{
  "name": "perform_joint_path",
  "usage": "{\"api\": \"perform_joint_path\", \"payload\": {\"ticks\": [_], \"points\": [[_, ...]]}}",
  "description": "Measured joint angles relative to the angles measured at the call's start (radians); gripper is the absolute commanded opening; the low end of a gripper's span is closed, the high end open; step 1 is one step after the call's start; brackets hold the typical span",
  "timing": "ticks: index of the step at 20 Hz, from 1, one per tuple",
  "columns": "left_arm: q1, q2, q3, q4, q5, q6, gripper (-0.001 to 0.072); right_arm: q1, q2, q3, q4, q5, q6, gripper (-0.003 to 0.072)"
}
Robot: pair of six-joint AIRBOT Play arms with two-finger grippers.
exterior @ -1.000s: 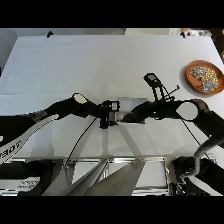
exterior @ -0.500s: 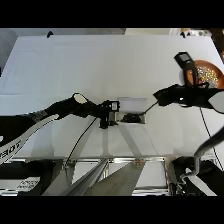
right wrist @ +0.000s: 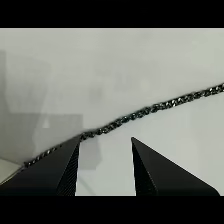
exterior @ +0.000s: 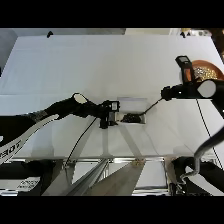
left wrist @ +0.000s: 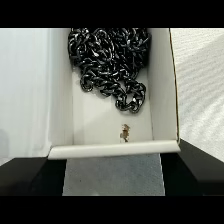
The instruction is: Fold the box and place the chain.
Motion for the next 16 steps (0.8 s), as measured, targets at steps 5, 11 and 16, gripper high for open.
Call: {"api": "perform_joint_path", "payload": {"ticks": [5,11,16], "points": [[0.0,0.0,0.0,0.0,0.0,0.0,0.0205,0.05,-0.124,0.0,-0.005,-0.053,0.004,0.0367],[0.0,0.0,0.0,0.0,0.0,0.0,0.0205,0.075,-0.227,0.0,-0.013,-0.05,0.012,0.0366],[0.0,0.0,0.0,0.0,0.0,0.0,0.0205,0.079,-0.259,0.0,-0.032,-0.039,0.034,0.0357]]}}
